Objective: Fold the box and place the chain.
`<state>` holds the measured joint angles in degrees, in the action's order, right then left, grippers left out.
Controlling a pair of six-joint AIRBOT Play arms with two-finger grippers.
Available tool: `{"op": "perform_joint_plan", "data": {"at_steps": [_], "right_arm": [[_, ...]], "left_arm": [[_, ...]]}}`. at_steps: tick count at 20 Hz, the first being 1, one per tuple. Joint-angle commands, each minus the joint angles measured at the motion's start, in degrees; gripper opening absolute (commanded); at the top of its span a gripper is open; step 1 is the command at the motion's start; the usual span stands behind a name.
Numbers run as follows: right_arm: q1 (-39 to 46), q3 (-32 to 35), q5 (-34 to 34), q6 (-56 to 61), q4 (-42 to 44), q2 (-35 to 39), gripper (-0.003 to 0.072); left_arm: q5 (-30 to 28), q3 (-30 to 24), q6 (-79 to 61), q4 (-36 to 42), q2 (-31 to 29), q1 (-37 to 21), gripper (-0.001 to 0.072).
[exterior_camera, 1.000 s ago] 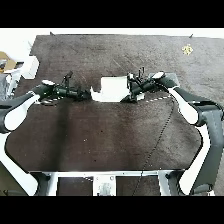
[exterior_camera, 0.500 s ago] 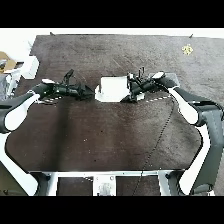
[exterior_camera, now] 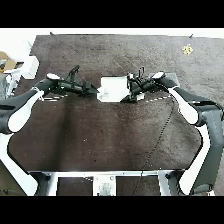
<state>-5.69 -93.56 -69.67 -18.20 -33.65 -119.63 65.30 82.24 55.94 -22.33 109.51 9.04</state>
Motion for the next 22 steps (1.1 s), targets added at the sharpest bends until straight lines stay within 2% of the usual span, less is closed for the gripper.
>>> {"op": "perform_joint_plan", "data": {"at_steps": [1, 10, 15, 20, 22], "right_arm": [[-0.04, 0.0, -0.02, 0.0, 0.0, -0.02, 0.0386], [-0.04, 0.0, 0.0, 0.0, 0.0, -0.02, 0.0386], [-0.04, 0.0, 0.0, 0.0, 0.0, -0.02, 0.0386], [-0.04, 0.0, -0.02, 0.0, 0.02, -0.02, 0.0386], [-0.04, 0.0, 0.0, 0.0, 0.02, -0.02, 0.0386]], "left_arm": [[-0.98, 3.13, 3.69, -4.5, 0.02, 1.66, 0.0281], [-2.34, 10.43, 18.38, -21.38, 0.02, 6.93, 0.0283], [-3.3, 13.14, 21.86, -23.74, 0.04, 8.87, 0.0283], [-3.1, 17.07, 34.01, -38.8, 0.22, 12.57, 0.0283], [-2.6, 18.53, 37.03, -42.18, 0.24, 13.46, 0.0283]]}}
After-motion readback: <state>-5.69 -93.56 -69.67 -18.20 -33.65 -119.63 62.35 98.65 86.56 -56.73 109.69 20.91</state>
